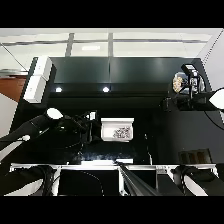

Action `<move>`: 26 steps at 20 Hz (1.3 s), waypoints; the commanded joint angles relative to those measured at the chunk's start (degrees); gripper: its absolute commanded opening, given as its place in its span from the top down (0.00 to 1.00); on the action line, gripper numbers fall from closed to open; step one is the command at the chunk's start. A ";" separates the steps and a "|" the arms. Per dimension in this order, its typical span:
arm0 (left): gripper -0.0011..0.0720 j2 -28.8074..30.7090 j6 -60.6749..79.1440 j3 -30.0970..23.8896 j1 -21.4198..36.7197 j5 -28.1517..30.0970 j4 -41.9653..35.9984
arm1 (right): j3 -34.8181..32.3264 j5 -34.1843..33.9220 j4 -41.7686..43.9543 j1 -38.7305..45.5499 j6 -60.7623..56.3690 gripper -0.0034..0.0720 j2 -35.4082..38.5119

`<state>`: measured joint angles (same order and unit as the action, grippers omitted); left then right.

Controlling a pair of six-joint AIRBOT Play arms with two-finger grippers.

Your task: Fold the box and place the chain.

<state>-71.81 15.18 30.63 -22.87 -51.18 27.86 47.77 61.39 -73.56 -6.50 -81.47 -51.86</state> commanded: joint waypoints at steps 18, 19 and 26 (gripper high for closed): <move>0.01 -1.36 -0.59 1.77 -5.09 3.10 3.21 | -0.02 0.55 0.33 -0.04 -0.04 0.22 0.02; 0.01 -1.36 -0.59 1.81 -5.42 3.45 2.93 | -0.02 0.52 0.48 -0.04 -0.04 0.22 0.02; 0.07 -1.38 -2.32 1.81 -5.68 5.86 2.58 | -0.28 0.87 2.71 -0.22 0.04 0.21 0.02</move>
